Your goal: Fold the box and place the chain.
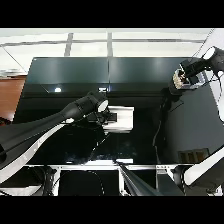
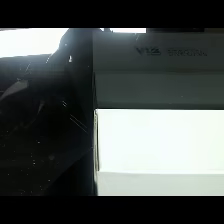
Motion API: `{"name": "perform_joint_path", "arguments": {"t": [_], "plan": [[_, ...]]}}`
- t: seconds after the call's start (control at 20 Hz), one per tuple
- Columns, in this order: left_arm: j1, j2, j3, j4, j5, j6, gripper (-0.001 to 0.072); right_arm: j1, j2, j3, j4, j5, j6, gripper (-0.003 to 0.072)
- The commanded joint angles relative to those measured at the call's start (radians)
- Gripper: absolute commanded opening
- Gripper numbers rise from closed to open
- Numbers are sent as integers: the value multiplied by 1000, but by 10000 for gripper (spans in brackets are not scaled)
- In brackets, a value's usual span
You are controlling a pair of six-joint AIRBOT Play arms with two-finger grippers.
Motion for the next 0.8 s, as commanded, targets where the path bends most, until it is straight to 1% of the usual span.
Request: {"name": "perform_joint_path", "arguments": {"t": [0.0,0.15,0.35,0.45,0.6,0.75], "plan": [[0,0,1,0,3,0,29,-1,16,2,6,-1,-174,19],[0,0,1,0,3,0,29,-1,92,24,3,11,-383,15],[0,0,1,0,3,0,29,-1,270,47,3,98,-606,13],[0,0,1,0,3,0,29,-1,373,47,3,142,-678,13],[0,0,1,0,3,0,29,-1,529,47,12,159,-729,12],[0,0,1,0,3,0,29,-1,655,47,98,183,-776,12]]}}
